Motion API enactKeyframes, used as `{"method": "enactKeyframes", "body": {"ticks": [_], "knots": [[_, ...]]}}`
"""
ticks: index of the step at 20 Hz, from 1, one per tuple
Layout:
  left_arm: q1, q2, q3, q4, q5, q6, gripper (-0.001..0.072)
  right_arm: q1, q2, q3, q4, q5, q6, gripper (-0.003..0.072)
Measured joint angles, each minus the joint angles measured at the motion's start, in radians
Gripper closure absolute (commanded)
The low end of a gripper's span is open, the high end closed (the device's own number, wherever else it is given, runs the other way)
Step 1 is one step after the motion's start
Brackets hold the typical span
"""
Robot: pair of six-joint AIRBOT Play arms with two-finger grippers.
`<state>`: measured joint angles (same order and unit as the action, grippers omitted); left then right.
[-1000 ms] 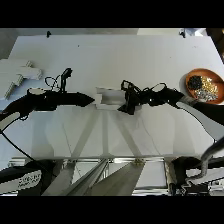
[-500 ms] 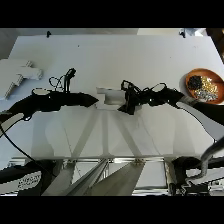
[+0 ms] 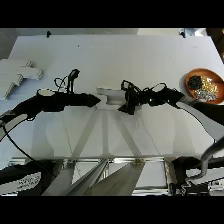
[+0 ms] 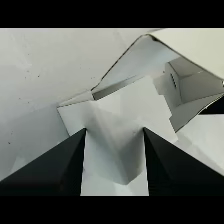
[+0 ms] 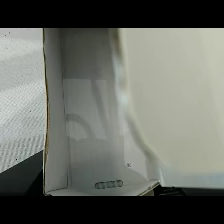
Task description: Fold the box and place the chain.
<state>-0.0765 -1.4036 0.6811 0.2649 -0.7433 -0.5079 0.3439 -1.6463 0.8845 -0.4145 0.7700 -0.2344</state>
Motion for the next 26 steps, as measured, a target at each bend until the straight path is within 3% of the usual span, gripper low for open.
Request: {"method": "enactKeyframes", "body": {"ticks": [16, 20, 26], "knots": [[-0.116, -0.008, 0.156, 0.550, 0.069, -0.541, 0.0314, 0.000, 0.000, 0.000, 0.000, 0.000, 0.001, 0.0349], [-0.141, -0.005, 0.207, 0.727, 0.047, -0.675, 0.0314, 0.000, 0.000, 0.000, 0.000, 0.000, 0.000, 0.0349], [-0.173, -0.005, 0.257, 0.859, 0.013, -0.750, 0.0314, 0.000, 0.000, 0.000, 0.000, 0.000, 0.000, 0.0349]]}}
